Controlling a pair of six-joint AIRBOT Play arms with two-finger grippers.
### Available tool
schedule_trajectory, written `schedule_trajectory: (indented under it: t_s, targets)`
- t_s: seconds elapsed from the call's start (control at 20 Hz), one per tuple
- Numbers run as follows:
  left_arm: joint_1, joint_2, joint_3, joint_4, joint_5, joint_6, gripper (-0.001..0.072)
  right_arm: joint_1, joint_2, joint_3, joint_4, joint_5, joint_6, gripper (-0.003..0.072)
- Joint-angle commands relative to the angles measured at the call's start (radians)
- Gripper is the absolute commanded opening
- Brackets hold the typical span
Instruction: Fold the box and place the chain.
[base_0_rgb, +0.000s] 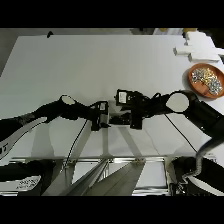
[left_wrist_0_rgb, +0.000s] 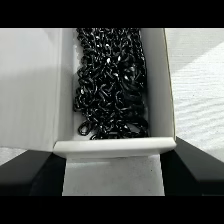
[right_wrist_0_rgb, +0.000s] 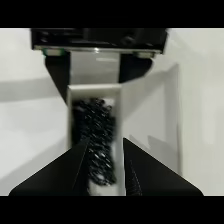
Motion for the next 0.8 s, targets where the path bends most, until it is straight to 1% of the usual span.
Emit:
schedule_trajectory:
  t_s: [0.0,0.05,0.15,0.25,0.35,0.45,0.5,0.75]
  targets:
    - [0.000,0.001,0.000,0.000,0.000,0.000,0.0256,-0.078,0.025,0.073,-0.139,0.102,0.018,0.0236]
    - [0.000,0.001,0.000,0.000,0.001,0.000,0.0256,-0.117,0.040,0.089,-0.188,0.129,0.017,0.0234]
    - [0.000,0.001,0.000,0.000,0.000,0.000,0.0256,-0.209,0.053,0.089,-0.290,0.131,0.017,0.0157]
    - [0.000,0.001,0.000,0.000,0.000,0.000,0.0256,-0.301,0.032,0.087,-0.351,0.167,0.016,0.0157]
    - [0.000,0.001,0.000,0.000,0.000,0.000,0.0256,-0.362,-0.007,0.077,-0.374,0.196,0.006,0.0158]
    - [0.000,0.001,0.000,0.000,0.000,0.000,0.0256,-0.379,-0.058,0.052,-0.385,0.207,-0.019,0.0162]
    - [0.000,0.001,0.000,0.000,0.000,0.000,0.0256,-0.379,-0.088,0.041,-0.387,0.213,-0.051,0.0183]
    - [0.000,0.001,0.000,0.000,0.000,0.000,0.0256,-0.379,-0.229,0.029,-0.393,0.214,-0.173,0.0183]
